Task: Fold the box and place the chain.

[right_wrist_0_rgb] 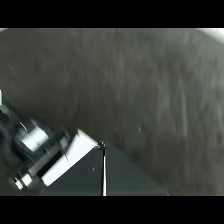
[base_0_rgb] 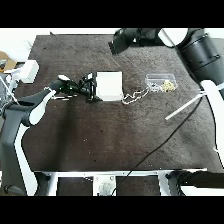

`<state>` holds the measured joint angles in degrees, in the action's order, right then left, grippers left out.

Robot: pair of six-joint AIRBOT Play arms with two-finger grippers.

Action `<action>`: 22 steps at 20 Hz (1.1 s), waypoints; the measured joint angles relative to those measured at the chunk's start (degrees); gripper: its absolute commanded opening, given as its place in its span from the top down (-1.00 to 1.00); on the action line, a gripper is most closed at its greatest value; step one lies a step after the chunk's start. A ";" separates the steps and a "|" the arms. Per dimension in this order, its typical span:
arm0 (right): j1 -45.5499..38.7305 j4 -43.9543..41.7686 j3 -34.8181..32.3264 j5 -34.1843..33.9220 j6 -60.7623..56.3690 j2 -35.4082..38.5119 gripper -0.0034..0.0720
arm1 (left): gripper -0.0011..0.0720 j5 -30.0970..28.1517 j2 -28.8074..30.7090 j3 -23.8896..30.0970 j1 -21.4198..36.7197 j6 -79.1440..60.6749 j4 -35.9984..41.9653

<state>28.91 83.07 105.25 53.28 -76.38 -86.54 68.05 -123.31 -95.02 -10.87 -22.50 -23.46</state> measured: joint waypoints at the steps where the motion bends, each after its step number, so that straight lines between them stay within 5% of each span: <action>1: -0.87 0.37 -1.86 0.48 -0.76 -0.48 0.02 | 0.04 0.00 0.00 0.00 0.02 0.00 0.00; 2: -1.88 0.37 -3.98 0.83 -1.46 -0.79 -0.05 | 0.04 0.00 0.00 0.00 0.00 0.00 0.00; 4: -4.28 0.52 -8.44 1.20 -2.60 -1.18 0.21 | 0.04 0.00 0.00 0.00 0.00 0.00 -0.02; 11: -15.82 -1.40 -22.88 1.81 -7.37 -2.05 0.21 | 0.04 0.00 0.00 0.00 0.02 0.00 -0.02; 22: -20.09 -7.32 -26.86 5.55 -11.80 -10.82 0.21 | 0.04 0.00 0.00 0.00 0.00 -0.02 0.00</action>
<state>8.82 75.75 78.39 58.83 -88.18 -97.36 68.05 -123.31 -95.02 -10.87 -22.52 -23.46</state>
